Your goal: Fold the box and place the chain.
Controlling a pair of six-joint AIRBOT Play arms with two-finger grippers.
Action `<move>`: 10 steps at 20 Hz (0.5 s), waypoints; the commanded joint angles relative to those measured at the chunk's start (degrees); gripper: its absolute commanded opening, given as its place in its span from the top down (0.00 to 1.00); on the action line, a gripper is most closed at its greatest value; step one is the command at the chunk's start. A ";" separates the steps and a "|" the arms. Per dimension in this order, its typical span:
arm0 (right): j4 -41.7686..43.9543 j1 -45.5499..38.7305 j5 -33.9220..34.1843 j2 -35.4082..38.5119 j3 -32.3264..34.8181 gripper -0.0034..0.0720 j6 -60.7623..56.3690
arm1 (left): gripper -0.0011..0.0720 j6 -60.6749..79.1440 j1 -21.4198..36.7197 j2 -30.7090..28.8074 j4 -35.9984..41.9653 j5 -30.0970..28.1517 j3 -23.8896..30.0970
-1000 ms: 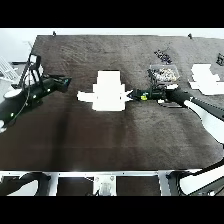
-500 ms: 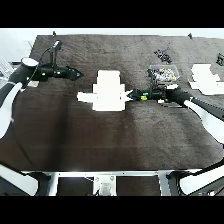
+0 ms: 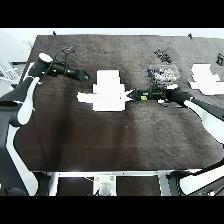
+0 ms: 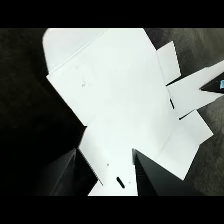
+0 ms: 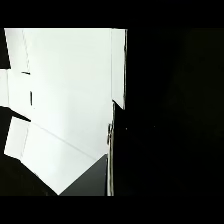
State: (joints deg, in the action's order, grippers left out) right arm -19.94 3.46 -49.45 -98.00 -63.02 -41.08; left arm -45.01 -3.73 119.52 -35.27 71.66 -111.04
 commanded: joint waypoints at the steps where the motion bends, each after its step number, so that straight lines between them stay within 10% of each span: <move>1: 0.00 0.04 0.02 0.00 -0.04 0.94 0.66 | 0.41 -0.55 -1.38 3.50 0.68 2.80 -2.97; 10: 0.00 0.04 0.02 0.00 -0.02 0.94 1.11 | 0.41 0.02 -1.68 6.58 4.07 3.06 -3.54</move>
State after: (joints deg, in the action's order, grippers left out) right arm -19.94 3.46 -49.43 -98.00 -63.02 -40.10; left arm -45.23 -5.30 125.34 -31.68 74.67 -114.43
